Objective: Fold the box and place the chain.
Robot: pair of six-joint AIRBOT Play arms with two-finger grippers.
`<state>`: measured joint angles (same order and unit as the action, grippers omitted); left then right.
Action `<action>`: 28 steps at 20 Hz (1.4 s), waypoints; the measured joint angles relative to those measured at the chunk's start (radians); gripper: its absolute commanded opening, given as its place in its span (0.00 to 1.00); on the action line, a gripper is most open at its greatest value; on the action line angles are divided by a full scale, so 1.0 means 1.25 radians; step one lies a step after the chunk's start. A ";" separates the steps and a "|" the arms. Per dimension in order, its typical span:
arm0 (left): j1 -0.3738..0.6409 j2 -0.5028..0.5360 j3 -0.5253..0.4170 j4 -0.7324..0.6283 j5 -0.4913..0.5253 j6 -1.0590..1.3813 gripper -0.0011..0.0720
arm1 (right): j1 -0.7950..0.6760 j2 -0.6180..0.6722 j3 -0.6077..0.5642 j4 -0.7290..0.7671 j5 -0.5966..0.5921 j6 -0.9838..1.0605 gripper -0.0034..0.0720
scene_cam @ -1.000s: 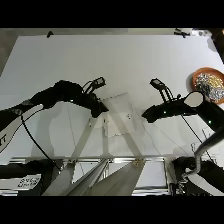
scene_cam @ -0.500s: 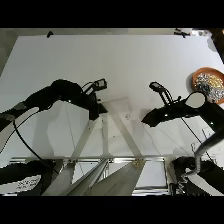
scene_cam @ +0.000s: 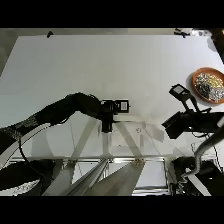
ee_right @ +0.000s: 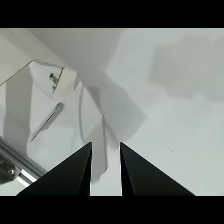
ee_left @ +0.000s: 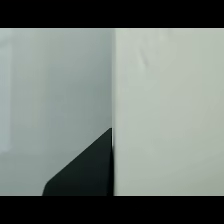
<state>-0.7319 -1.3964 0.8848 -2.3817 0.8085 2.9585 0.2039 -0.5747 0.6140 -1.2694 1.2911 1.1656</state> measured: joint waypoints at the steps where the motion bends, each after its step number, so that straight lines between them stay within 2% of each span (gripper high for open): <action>1: -0.006 -0.001 0.000 -0.004 -0.026 0.000 0.01 | 0.000 0.023 0.000 -0.011 0.006 0.012 0.30; 4: -0.008 -0.017 0.000 -0.009 -0.079 0.000 0.01 | 0.000 0.063 0.000 -0.033 0.015 0.032 0.30; 8: -0.004 -0.054 0.000 -0.009 -0.105 0.000 0.01 | 0.000 0.082 0.000 -0.044 0.016 0.044 0.31; 14: -0.003 -0.091 0.001 -0.012 -0.118 0.000 0.01 | 0.000 0.088 0.000 -0.049 0.010 0.049 0.31; 22: -0.003 -0.099 0.001 -0.002 -0.139 0.000 0.02 | 0.000 0.088 0.000 -0.050 -0.002 0.049 0.31; 28: -0.003 -0.099 0.001 0.000 -0.124 0.000 0.02 | 0.000 0.088 0.000 -0.050 -0.003 0.048 0.31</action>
<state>-0.7353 -1.5208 0.8860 -2.3817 0.6537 2.9582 0.2039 -0.4648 0.6136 -1.3323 1.2877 1.2255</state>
